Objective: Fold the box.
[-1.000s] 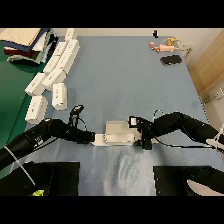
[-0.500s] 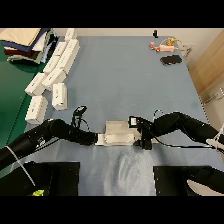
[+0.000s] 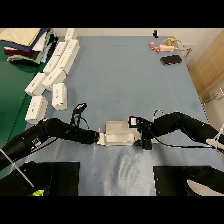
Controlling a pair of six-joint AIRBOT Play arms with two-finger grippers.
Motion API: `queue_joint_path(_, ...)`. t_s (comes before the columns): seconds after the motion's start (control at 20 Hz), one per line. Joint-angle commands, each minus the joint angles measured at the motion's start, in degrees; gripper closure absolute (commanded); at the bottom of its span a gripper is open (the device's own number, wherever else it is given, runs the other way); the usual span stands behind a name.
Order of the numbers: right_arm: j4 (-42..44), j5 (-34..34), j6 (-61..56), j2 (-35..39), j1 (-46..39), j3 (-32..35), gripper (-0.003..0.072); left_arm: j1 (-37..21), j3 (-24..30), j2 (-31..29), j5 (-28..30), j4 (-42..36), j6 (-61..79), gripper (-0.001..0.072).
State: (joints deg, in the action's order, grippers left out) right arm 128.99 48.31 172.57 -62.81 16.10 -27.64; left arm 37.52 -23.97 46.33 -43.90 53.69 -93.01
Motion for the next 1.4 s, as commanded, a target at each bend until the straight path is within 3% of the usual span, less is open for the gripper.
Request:
queue_joint_path(0.0, 0.02, 0.00, -0.02, -0.02, 0.02, -0.02, 0.0177, 0.00, -0.55, -0.31, -0.13, -0.59, 0.00, 0.0693)
queue_joint_path(0.35, 0.00, 0.00, -0.02, -0.02, 0.02, -0.02, 0.0177, 0.00, -1.68, -0.24, -0.07, -0.76, 0.00, 0.0691)
queue_joint_path(0.45, 0.00, 0.00, -0.02, -0.02, 0.02, -0.02, 0.0178, 0.00, -1.68, -0.24, 0.13, -1.16, 0.00, 0.0361)
queue_joint_path(1.35, 0.02, 0.00, -0.02, -0.02, 0.02, -0.02, 0.0177, 0.00, -1.68, -0.26, 0.02, -4.44, 0.96, 0.0352)
